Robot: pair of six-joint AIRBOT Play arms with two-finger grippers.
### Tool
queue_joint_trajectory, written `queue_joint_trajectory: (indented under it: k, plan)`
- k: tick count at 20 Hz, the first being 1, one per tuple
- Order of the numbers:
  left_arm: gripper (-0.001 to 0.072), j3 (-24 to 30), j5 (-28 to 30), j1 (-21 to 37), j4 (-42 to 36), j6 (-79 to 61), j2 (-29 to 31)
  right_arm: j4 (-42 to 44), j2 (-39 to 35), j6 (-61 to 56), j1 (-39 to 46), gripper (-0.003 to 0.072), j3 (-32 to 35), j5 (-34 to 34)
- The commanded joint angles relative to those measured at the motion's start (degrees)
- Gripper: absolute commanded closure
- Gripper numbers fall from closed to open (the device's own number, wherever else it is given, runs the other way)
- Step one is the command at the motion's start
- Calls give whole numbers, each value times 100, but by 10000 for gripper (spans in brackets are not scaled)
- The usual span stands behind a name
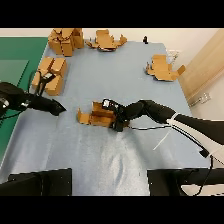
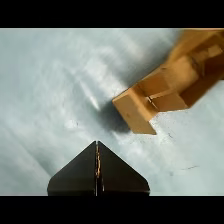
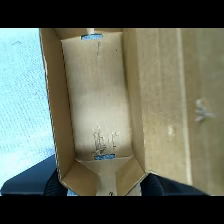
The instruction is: Fold the box.
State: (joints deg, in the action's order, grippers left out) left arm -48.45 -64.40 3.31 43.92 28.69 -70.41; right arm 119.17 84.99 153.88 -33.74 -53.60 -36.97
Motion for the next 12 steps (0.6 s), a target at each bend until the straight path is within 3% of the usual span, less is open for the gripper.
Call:
queue_joint_trajectory:
  k: [1,7,12]
  plan:
    - [697,79,-321,-197,-24,1290,-868,0,4,4,-4,678,0,4]
    - [695,59,385,-1012,-481,1342,-1213,0,4,4,-4,678,0,0]
    - [690,-26,-380,-1040,-1871,-216,-1213,0,4,4,-4,679,0,2]
